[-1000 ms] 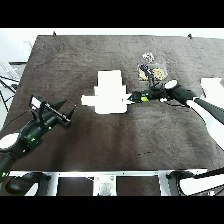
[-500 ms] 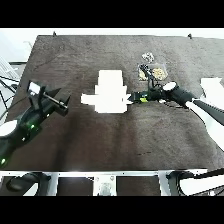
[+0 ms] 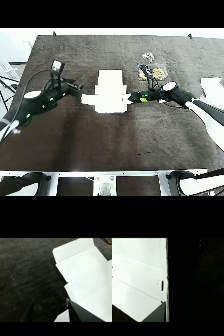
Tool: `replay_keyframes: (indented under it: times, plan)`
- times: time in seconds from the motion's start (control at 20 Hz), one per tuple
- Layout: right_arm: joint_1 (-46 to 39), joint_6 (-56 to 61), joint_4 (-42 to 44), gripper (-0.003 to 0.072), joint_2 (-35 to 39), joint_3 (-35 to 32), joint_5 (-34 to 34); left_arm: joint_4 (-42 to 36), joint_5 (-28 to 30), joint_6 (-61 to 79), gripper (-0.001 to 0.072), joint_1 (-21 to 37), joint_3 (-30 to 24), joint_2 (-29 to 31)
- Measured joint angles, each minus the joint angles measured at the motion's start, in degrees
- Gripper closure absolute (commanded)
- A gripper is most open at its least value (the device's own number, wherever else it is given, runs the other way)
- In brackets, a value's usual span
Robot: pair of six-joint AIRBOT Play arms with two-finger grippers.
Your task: Fold the box and place the chain.
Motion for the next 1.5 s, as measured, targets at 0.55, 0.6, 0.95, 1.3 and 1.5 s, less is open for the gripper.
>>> replay_keyframes:
  times: [0.55,0.6,0.95,1.3,1.5]
  plan:
    - [0.0,-0.6,0.0,0.0674,0.0,0.0,-0.1,16.5,-13.5,-29.6,0.0283,3.0,18.8,-14.7]
    - [0.0,-0.6,0.0,0.0674,0.0,0.0,-0.1,20.2,-18.1,-34.0,0.0283,4.2,22.5,-17.6]
    - [0.1,-0.7,0.0,0.0673,0.0,0.0,-0.2,36.3,-48.3,-53.6,0.0204,7.5,52.5,-38.3]
    - [0.1,-0.7,0.0,0.0673,0.0,0.0,-0.1,39.5,-59.0,-58.9,0.0205,5.7,67.1,-48.9]
    - [0.1,-0.7,0.0,0.0673,0.0,0.0,0.0,39.7,-59.3,-59.0,0.0205,4.4,68.4,-50.4]
